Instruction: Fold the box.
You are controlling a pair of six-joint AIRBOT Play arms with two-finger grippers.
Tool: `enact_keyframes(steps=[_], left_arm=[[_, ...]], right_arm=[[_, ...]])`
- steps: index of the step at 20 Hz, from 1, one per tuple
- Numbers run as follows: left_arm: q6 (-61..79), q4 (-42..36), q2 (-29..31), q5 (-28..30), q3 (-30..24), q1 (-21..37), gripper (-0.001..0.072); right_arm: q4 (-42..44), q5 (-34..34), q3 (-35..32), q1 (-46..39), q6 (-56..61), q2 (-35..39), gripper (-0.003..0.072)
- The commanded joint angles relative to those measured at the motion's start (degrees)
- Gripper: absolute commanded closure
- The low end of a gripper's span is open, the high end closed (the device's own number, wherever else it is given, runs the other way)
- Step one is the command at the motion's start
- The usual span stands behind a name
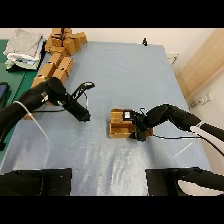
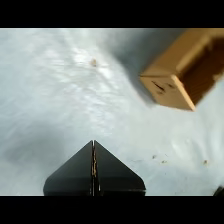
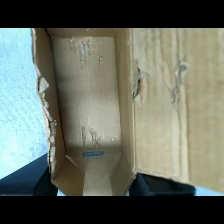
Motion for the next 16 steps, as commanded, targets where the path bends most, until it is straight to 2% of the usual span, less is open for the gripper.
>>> enact_keyframes(steps=[1, 2, 3, 4, 5, 7, 9, 11, 14, 16], left_arm=[[22.45, -8.24, 1.4, 4.9, -5.57, 0.55, 0.0696], [23.65, -8.24, 1.4, 7.85, -5.6, -1.01, 0.0694], [25.49, -8.24, 1.4, 10.34, -5.6, -2.67, 0.0472], [27.82, -8.17, 1.4, 12.41, -5.6, -4.52, 0.006], [29.42, -8.17, 1.4, 13.79, -5.6, -6.27, 0.001], [34.99, -8.74, 0.79, 13.81, -5.68, -8.9, 0.001], [45.31, -14.95, -1.16, 14.25, -7.52, -8.63, 0.001], [54.42, -20.15, -3.82, 17.07, -9.84, -8.61, 0.001], [57.09, -25.73, -6.64, 20.33, -10.36, -9.7, 0.001], [59.74, -28.89, -7.19, 20.24, -10.36, -10.6, 0.001]], right_arm=[[0.0, 0.02, 0.04, 0.0, 0.0, 0.04, 0.0184], [0.04, 0.0, 0.07, 0.0, 0.0, 0.04, 0.0184], [0.02, 0.0, 0.04, 0.0, 0.0, 0.04, 0.0184], [-0.07, 0.02, 0.04, 0.0, 0.0, 0.04, 0.0184], [-0.04, 0.02, 0.04, 0.0, 0.0, 0.04, 0.0184], [-0.09, 0.02, 0.04, 0.0, 0.0, 0.04, 0.0183], [-0.09, 0.02, 0.07, 0.0, 0.0, 0.04, 0.0184], [-0.11, 0.02, 0.04, 0.0, 0.0, 0.04, 0.0184], [-0.09, 0.0, 0.04, 0.0, 0.0, 0.04, 0.0184], [-0.13, 0.02, 0.04, 0.0, 0.0, 0.04, 0.0184]])
